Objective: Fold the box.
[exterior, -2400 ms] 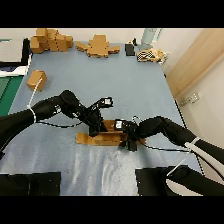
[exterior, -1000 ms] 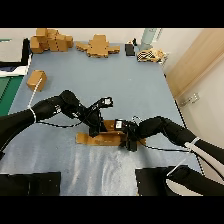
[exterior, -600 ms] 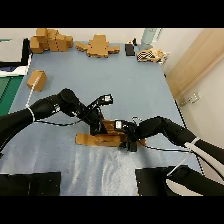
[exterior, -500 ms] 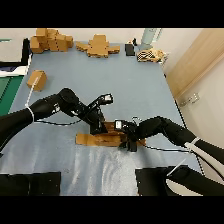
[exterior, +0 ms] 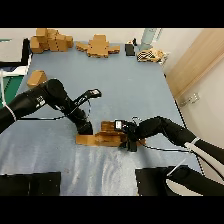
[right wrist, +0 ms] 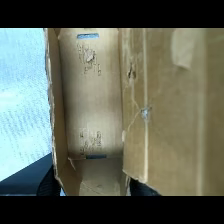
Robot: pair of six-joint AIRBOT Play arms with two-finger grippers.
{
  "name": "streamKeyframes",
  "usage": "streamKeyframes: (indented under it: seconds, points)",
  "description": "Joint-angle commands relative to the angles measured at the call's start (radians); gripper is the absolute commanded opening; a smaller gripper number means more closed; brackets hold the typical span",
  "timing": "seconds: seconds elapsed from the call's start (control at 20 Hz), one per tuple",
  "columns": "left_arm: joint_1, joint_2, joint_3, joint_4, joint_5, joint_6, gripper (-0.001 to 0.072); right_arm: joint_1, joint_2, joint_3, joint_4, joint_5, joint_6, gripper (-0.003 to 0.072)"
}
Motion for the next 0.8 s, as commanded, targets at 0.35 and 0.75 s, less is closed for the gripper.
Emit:
streamKeyframes:
  seconds: [0.35, 0.75]
  points:
    - [0.006, 0.019, 0.003, 0.041, -0.134, -0.158, 0.0643, 0.009, -0.001, 0.008, -0.036, -0.028, 0.0, 0.0497]
    - [0.006, 0.019, -0.002, 0.001, -0.132, -0.159, 0.0642, 0.068, -0.001, 0.008, -0.077, -0.026, 0.0, 0.0497]
